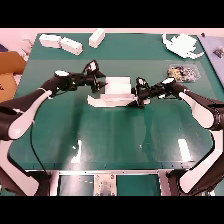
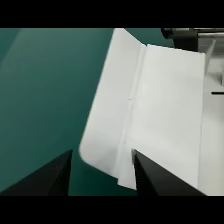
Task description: Fold the box and place the chain.
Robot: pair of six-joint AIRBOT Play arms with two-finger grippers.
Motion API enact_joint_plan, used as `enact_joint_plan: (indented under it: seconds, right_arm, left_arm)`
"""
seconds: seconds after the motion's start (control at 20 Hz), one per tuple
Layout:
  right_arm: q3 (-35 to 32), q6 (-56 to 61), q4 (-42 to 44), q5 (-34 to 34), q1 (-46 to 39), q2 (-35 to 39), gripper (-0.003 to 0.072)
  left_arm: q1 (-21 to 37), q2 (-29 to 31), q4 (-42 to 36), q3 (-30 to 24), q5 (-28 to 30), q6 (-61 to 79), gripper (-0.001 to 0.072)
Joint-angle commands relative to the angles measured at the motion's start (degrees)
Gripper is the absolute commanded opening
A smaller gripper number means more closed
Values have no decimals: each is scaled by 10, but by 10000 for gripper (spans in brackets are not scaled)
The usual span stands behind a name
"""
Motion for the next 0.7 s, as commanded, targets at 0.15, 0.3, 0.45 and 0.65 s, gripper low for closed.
enact_joint_plan:
  seconds: [0.15,0.3,0.45,0.65]
  right_arm:
    - [0,0,0,2,0,0,433]
    - [0,0,0,2,0,0,433]
    - [0,0,0,2,0,0,433]
    - [0,0,0,2,0,0,433]
  left_arm:
    - [50,53,163,3,-136,-164,448]
    - [49,53,261,-12,-173,-203,449]
    - [48,50,256,-41,-127,-169,547]
    - [42,10,247,-41,-134,-163,547]
